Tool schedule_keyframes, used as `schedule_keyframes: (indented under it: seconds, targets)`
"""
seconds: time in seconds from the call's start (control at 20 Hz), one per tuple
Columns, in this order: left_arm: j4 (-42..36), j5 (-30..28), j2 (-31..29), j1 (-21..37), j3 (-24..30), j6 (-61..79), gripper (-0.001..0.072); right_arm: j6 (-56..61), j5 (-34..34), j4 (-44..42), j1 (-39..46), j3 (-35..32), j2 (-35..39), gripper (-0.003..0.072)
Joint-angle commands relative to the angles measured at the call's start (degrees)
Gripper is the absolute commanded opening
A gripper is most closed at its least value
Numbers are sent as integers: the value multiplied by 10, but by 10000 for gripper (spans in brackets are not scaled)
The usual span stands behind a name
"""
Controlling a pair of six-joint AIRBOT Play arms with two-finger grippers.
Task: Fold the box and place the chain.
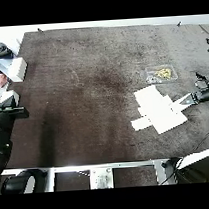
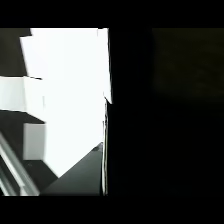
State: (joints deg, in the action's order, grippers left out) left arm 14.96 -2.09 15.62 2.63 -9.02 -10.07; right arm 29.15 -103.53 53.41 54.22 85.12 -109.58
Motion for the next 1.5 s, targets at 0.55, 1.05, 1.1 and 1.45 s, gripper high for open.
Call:
schedule_keyframes:
  seconds: [0.55,1.05,1.1,1.45]
  targets:
    - [0,-1,0,0,-1,0,12,-26,315,-332,-197,-424,250,-24]
    - [0,23,0,0,-2,-4,12,-48,641,-474,-464,-462,321,-24]
    - [0,33,0,0,-2,-4,12,-49,659,-477,-478,-462,321,-25]
    - [0,185,0,0,-40,30,600,-122,729,-551,-544,-451,303,-25]
